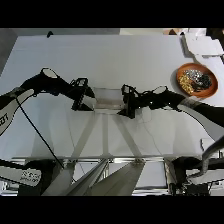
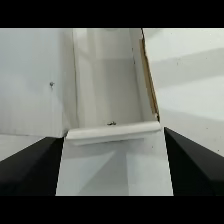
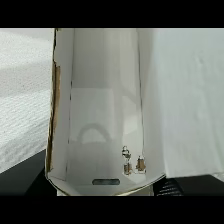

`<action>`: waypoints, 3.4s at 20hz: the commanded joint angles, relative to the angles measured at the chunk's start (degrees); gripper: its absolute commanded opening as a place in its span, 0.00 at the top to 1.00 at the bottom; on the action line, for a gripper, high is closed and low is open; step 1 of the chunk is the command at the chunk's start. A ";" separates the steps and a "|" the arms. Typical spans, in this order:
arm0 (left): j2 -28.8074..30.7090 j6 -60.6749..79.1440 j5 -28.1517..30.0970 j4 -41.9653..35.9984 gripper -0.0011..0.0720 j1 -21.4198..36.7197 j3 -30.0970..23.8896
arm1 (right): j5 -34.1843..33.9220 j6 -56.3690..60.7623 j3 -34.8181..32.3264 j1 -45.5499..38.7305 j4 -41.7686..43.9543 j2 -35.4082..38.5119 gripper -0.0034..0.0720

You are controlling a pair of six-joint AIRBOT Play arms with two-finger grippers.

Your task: Fold the box and place the chain.

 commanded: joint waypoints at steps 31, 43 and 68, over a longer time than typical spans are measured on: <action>-0.33 -6.01 12.94 -0.17 0.61 -4.61 -7.15 | 0.00 0.00 0.02 0.00 0.00 -0.02 0.27; -0.33 -6.03 11.76 -0.20 0.61 -4.59 -7.17 | 0.00 0.02 0.02 0.00 0.00 -0.02 0.27; -0.33 -6.05 11.76 -0.20 0.61 -4.59 -7.17 | -0.92 -0.42 0.02 -0.02 -0.26 0.28 0.03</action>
